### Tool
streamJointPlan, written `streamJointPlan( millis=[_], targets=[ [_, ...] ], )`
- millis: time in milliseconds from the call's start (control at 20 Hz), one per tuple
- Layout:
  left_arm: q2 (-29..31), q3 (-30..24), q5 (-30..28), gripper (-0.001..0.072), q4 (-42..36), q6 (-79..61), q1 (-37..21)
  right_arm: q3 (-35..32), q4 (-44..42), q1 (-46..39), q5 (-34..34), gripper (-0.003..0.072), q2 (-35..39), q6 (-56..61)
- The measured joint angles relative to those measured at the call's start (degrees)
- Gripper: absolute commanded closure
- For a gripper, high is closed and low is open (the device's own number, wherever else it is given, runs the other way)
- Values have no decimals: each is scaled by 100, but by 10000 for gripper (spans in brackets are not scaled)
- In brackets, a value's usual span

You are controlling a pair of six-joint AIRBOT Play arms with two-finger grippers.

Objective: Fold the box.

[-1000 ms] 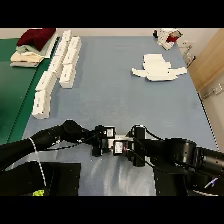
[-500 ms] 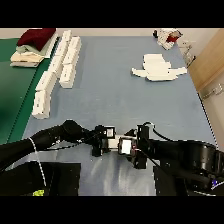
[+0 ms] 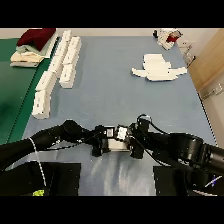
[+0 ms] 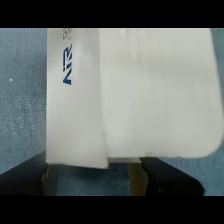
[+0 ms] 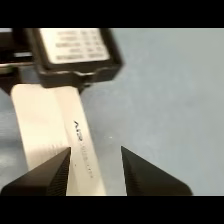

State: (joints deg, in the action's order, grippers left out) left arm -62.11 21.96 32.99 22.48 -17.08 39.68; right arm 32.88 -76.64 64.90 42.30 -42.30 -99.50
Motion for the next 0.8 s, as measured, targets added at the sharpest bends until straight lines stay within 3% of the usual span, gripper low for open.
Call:
streamJointPlan(
  millis=[200,500,600,800],
  targets=[
    [0,0,2,254,0,-2,0,-44,-734,39,-42,219,-210,-568],
    [0,0,0,254,0,0,2,-74,-1099,107,-120,216,-387,-1095],
    [0,0,0,254,0,0,0,-74,-1145,116,-138,73,-422,-1311],
    [0,0,0,254,0,0,0,-74,-1185,120,-162,133,-605,-1582]
  ],
)
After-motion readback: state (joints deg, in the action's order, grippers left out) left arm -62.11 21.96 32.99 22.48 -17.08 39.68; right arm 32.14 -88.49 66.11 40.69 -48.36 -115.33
